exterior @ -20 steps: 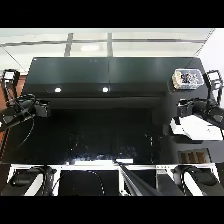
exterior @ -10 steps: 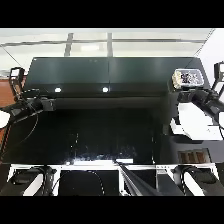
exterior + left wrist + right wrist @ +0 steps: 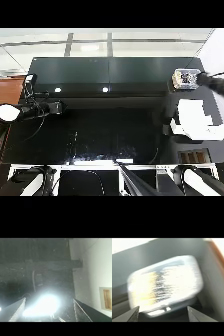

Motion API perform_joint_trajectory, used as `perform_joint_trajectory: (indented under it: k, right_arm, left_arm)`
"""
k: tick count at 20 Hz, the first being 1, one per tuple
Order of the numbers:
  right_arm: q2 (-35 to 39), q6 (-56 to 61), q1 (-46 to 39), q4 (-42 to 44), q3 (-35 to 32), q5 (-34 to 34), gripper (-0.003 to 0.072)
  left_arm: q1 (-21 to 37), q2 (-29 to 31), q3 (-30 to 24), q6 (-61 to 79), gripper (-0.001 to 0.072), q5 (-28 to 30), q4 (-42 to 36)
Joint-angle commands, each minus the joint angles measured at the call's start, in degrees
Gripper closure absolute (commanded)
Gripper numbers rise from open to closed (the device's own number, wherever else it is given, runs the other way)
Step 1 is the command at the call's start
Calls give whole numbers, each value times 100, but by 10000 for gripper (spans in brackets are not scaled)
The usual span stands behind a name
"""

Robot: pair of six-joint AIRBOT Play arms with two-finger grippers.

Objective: Fold the box and place the chain.

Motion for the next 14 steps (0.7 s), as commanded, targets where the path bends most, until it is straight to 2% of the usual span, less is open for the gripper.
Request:
perform_joint_trajectory:
  k: [1,3,7,9,11,14]
  right_arm:
    - [-1029,782,-1829,4,1250,1878,-34]
    - [-1329,398,-2531,-133,1567,2944,-34]
    - [-1624,-166,-3296,-1486,1613,4127,-34]
    - [-1812,-1604,-3366,-1368,1598,4822,-34]
    - [-1827,-1878,-3335,-1128,1482,4671,-34]
    - [-1834,-1958,-3237,-1550,1482,4614,-34]
  left_arm:
    - [7,-37,2,-9,-2,-81,-15]
    - [-4,-37,0,-4,-2,-149,-7]
    - [-4,-37,0,-11,-2,-142,-46]
    - [-4,-37,0,0,-2,-133,-68]
    - [-4,-37,0,7,-2,-138,-70]
    - [-4,-37,0,4,-2,-166,-76]
